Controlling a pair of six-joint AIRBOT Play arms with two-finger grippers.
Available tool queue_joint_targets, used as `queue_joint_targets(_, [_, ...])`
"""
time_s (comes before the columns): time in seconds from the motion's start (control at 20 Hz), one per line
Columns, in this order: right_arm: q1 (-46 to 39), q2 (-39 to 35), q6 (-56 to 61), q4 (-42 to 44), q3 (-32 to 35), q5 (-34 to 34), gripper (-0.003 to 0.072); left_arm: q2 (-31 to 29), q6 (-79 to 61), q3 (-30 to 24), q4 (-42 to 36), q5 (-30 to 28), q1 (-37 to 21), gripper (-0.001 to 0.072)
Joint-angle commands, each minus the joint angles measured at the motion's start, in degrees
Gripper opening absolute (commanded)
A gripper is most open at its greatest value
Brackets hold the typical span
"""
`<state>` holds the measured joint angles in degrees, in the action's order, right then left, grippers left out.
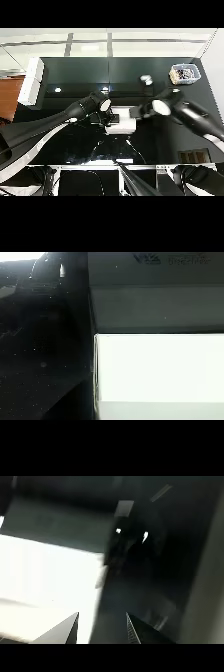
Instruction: Fold the box and place the chain.
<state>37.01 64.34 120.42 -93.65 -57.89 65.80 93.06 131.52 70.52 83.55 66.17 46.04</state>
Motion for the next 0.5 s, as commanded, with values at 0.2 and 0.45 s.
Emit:
queue_joint_targets(0.2, [-18.08, -7.23, -0.63, -28.79, 3.06, -14.38, 0.0356, 0.17, 0.04, 0.0, 0.04, -0.13, -0.02, 0.0024])
queue_joint_targets(0.45, [-34.51, 1.73, -0.57, -17.46, 5.6, -36.85, 0.0719, 0.94, 0.04, -0.02, -0.02, 0.15, -0.02, 0.0024])
